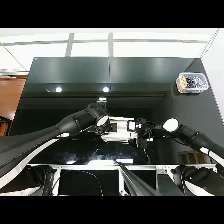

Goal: Fold the box and place the chain.

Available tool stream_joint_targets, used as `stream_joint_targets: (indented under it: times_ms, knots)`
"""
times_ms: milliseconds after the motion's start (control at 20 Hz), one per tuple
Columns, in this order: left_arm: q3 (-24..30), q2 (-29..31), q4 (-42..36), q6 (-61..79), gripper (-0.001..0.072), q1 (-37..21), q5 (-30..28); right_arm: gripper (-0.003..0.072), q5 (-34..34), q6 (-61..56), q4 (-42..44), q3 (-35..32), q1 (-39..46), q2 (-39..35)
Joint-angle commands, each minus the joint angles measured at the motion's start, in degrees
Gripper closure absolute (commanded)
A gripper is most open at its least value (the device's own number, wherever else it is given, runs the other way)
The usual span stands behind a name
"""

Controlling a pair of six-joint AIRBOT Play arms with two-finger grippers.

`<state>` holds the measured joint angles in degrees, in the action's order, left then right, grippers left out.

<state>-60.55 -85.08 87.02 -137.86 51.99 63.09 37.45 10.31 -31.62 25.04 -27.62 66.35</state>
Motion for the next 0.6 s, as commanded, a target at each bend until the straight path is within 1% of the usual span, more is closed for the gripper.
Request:
stream_joint_targets:
  times_ms: [0, 250, 300, 350, 450, 550]
  knots:
    - [-0.09, -0.37, -0.52, -0.09, 0.0684, 0.07, -0.20, 0.0250, -0.02, 0.00, 0.04, 0.00, -0.02, 0.04]
    - [-0.11, -0.26, -0.55, 0.07, 0.0684, 0.04, -0.17, 0.0245, -0.52, -0.04, -0.11, 0.00, 0.00, -0.02]
    - [-0.11, -0.22, -0.55, 0.07, 0.0684, 0.04, -0.20, 0.0112, -0.63, -0.24, -0.11, 0.00, 0.02, -0.17]
    - [-0.13, -0.13, -0.57, 0.07, 0.0684, 0.04, -0.20, 0.0010, -0.59, -0.70, -0.09, 0.00, 0.00, -0.81]
    - [-0.35, 0.02, -0.50, 0.07, 0.0683, 0.02, 0.22, 0.0010, -0.39, -2.78, -1.62, 0.02, 0.28, -3.21]
    - [-0.44, 0.02, -0.50, 0.09, 0.0683, 0.04, 0.46, 0.0011, 0.55, -5.86, -6.97, 0.02, 1.01, -6.38]
